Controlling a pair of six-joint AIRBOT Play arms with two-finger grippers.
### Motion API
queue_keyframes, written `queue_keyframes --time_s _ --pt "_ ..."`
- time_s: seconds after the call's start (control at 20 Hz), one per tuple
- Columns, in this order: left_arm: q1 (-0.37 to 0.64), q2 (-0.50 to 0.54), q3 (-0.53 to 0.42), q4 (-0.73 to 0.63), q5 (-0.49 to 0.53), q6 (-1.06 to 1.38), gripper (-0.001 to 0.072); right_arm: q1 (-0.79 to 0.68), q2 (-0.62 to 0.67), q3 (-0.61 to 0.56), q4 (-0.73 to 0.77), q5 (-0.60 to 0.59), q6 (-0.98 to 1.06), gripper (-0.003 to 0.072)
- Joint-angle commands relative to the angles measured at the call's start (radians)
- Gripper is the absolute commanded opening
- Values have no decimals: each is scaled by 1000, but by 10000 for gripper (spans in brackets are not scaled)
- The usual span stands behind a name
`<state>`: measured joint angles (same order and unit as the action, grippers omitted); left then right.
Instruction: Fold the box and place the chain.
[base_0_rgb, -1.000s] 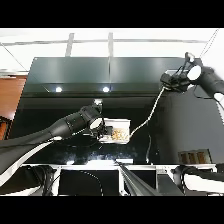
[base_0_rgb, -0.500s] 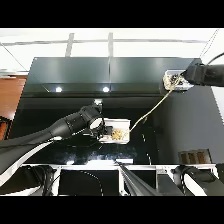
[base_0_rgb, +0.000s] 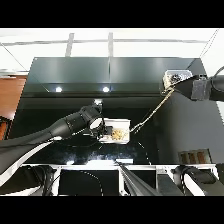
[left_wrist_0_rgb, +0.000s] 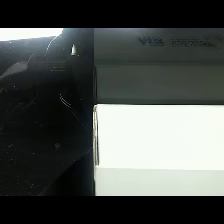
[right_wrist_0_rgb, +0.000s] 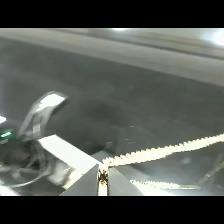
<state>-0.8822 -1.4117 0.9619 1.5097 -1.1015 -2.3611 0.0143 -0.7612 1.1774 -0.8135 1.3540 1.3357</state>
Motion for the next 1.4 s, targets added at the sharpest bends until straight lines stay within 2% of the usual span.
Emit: queue_keyframes --time_s 0.0,0.15,0.35,0.45,0.7,0.95,1.35 --pt "1 -1 0 0 0 0 28 0 5 0 125 46 -39 12" --pt "1 -1 0 0 1 0 28 0 5 -10 140 86 -63 12" --pt "0 -1 0 0 0 0 28 87 5 -154 145 82 -79 12" --pt "0 -1 0 0 1 0 27 184 4 -237 151 18 -79 13" --pt "0 -1 0 0 0 0 28 381 -6 -376 167 -240 -79 12" --pt "0 -1 0 0 1 0 28 453 -66 -395 167 -335 -82 13" --pt "0 -1 0 0 1 0 28 523 -218 -395 158 -387 -136 19"
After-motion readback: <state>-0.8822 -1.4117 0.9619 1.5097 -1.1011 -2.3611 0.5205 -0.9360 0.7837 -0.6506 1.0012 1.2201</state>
